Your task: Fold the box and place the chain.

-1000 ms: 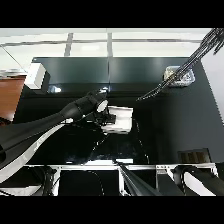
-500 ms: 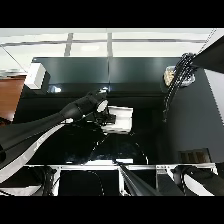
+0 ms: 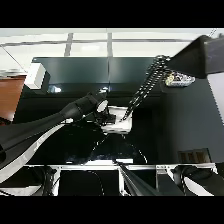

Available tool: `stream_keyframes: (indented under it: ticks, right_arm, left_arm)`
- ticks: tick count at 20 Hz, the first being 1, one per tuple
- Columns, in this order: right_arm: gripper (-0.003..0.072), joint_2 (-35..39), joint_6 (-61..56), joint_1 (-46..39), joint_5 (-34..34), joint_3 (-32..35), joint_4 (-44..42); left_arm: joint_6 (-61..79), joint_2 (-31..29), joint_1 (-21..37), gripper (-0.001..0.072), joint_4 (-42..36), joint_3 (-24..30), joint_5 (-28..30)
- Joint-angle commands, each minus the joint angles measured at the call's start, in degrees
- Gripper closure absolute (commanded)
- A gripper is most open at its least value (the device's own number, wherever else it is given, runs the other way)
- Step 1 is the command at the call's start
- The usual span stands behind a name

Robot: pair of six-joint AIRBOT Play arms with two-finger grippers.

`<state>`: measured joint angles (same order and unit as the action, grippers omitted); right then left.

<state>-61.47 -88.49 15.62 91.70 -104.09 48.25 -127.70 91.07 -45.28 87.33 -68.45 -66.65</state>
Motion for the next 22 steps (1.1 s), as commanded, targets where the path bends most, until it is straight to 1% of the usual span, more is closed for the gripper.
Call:
stream_keyframes:
  ticks: [1, 4, 7, 10, 12, 14, 17, 20, 22]
  right_arm:
    - [0.0672, -1.7, 0.0, 3.2, -3.8, 0.2, -0.8]
    - [0.0672, -3.0, 0.0, 4.6, -3.4, 1.1, 0.1]
    - [0.0671, -3.0, 0.0, 6.6, -2.4, 7.3, 0.5]
    - [0.0672, -3.0, -0.1, 7.4, -3.9, 13.7, 3.4]
    - [0.0672, -3.0, -0.5, 7.4, -4.7, 16.1, 5.4]
    - [0.0671, -3.0, -0.7, 7.4, -4.2, 17.7, 6.1]
    - [0.0672, -3.0, -0.7, 7.4, -1.6, 20.7, 7.5]
    - [0.0671, -3.0, -1.5, 7.4, 1.2, 24.9, 13.8]
    - [0.0671, -3.0, -1.7, 7.5, 0.1, 29.1, 12.2]
  left_arm:
    - [0.0, 0.0, 0.0, 0.0683, 0.0, 0.0, 0.0]
    - [0.0, 0.0, 0.0, 0.0683, 0.0, 0.0, -0.1]
    - [0.0, 0.0, 0.0, 0.0683, 0.0, 0.0, -0.1]
    - [0.0, 0.0, 0.0, 0.0683, 0.0, 0.0, -0.1]
    - [0.0, 0.0, 0.0, 0.0683, 0.0, 0.0, -0.1]
    - [0.0, 0.0, 0.0, 0.0683, 0.0, 0.0, -0.1]
    - [0.0, 0.0, 0.1, 0.0683, 0.0, 0.0, -0.1]
    - [0.0, 0.0, 0.0, 0.0683, 0.0, 0.0, -0.1]
    - [0.0, 0.0, 0.0, 0.0683, 0.0, 0.0, -0.1]
